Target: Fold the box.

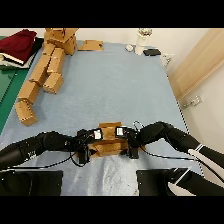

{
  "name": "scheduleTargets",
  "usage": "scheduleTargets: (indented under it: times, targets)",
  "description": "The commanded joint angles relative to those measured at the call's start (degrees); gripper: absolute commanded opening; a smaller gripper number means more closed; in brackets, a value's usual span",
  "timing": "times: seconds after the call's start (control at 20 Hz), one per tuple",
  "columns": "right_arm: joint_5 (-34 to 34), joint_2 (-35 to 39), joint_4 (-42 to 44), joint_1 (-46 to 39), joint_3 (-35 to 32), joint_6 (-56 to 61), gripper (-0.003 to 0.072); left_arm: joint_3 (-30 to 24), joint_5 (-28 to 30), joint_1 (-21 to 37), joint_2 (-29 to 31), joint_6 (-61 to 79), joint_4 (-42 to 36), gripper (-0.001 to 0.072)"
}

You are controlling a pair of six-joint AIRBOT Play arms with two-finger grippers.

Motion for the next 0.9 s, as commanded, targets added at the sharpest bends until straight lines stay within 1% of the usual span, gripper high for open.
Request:
scheduleTargets:
  times: [0.0,0.15,0.2,0.25,0.3,0.4,0.6,0.85]
  targets:
    - [0.0,0.0,0.0,0.0,0.0,0.0,0.0546,0.3,-0.2,-0.4,-0.4,2.1,-1.1,0.0342]
    - [0.0,0.0,0.0,0.0,0.0,0.0,0.0547,0.3,0.1,-0.4,-0.4,2.1,-2.5,0.0340]
    - [0.0,0.0,0.0,0.0,0.0,0.0,0.0546,0.3,0.0,-0.4,-0.4,2.1,-2.7,0.0293]
    - [0.0,0.0,0.0,0.0,0.0,0.0,0.0546,0.3,0.1,-0.4,-0.4,2.3,-2.7,0.0106]
    - [0.0,0.0,0.0,0.0,0.0,0.0,0.0547,0.3,0.1,-0.4,-0.4,3.3,-2.7,0.0044]
    - [0.0,0.0,0.0,0.0,0.0,0.0,0.0546,0.3,0.8,-0.4,-0.4,5.6,-3.4,0.0044]
    - [0.0,0.0,0.0,0.0,0.0,0.0,0.0546,0.3,1.1,-0.5,-1.0,5.6,-3.6,0.0044]
    - [0.0,0.0,0.0,0.0,0.0,0.0,0.0546,0.3,7.4,-3.6,-3.2,5.6,-5.9,0.0044]
